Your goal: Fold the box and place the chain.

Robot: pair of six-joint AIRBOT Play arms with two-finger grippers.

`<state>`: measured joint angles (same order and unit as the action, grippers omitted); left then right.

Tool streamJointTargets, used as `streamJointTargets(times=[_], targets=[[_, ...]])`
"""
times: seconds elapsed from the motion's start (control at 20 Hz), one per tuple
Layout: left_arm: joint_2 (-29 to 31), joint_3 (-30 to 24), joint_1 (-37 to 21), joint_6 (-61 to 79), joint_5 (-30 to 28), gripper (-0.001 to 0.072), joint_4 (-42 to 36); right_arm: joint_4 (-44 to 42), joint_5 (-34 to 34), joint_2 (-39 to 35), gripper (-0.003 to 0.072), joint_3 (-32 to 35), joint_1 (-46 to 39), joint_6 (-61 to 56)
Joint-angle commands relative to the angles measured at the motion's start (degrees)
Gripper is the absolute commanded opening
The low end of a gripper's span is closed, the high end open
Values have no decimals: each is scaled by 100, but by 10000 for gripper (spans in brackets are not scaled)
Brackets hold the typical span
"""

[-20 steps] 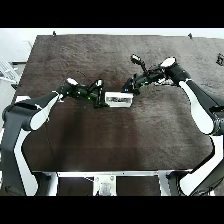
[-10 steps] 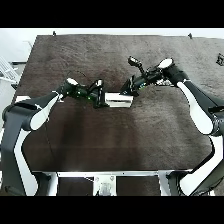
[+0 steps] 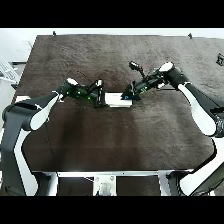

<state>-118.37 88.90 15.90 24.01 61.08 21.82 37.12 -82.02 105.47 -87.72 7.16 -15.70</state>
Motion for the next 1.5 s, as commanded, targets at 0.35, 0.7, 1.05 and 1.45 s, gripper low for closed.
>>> streamJointTargets(times=[0.35, 0.7, 1.05, 1.45], targets=[[4, -2, 2, 0, 0, 419, 2, -306, 684, -28, 477, 205, 33, 608], [4, -2, 2, 0, 0, 419, 2, -238, 688, -28, 513, 229, 179, 898], [4, -2, 2, 0, 0, 420, 2, -216, 1185, -28, 509, 227, 168, 1043], [4, -2, 2, 0, 0, 419, 2, -348, 732, -31, 521, 219, 168, 1038]])
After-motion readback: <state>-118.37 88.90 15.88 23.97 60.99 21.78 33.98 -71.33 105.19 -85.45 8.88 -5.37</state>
